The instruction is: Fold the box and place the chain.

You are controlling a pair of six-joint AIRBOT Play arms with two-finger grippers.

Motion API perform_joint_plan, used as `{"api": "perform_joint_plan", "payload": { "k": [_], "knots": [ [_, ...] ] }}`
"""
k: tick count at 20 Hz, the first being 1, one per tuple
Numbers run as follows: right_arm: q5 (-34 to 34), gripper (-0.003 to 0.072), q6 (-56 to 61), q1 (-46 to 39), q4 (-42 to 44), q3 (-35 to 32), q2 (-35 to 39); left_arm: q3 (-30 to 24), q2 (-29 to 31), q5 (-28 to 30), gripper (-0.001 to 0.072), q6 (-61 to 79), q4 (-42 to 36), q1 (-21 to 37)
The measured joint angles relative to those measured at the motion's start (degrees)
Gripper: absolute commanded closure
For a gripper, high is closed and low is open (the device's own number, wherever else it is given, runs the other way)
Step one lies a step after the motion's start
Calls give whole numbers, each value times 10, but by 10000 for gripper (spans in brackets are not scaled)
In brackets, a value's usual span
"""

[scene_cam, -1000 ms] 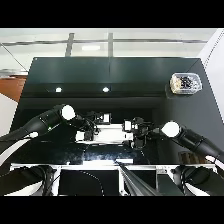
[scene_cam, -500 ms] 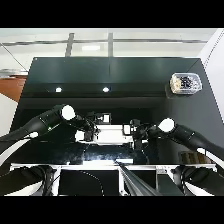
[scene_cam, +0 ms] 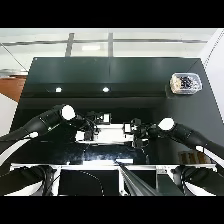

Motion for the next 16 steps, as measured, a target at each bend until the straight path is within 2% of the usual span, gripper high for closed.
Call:
{"api": "perform_joint_plan", "payload": {
  "k": [16],
  "knots": [
    [-27,-14,23,19,-14,0,-3,0,0,-1,679,0,0,0]
  ]
}}
